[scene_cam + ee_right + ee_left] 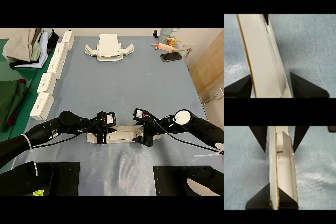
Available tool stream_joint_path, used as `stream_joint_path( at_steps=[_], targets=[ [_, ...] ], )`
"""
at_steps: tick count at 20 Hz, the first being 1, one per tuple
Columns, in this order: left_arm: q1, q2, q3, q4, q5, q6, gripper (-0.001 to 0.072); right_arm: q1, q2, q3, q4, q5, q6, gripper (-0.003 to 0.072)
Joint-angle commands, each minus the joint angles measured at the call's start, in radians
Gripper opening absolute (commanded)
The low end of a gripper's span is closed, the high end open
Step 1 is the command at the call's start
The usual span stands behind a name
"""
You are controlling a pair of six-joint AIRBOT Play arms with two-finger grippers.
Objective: Fold the box.
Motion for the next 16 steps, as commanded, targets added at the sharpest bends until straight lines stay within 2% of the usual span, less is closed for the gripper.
stream_joint_path(
  at_steps=[1, 7, 16],
  targets=[
    [0.000, 0.001, 0.000, 0.000, 0.000, 0.000, 0.0016, 0.000, 0.000, 0.000, -0.024, 0.008, -0.027, 0.0720],
    [0.000, 0.001, 0.000, 0.000, 0.000, 0.000, 0.0015, -0.027, 0.000, -0.007, -0.027, 0.068, -0.180, 0.0712],
    [0.000, 0.001, 0.000, 0.000, 0.000, 0.000, 0.0015, -0.044, -0.040, -0.009, -0.010, 0.018, -0.240, 0.0715]
  ],
)
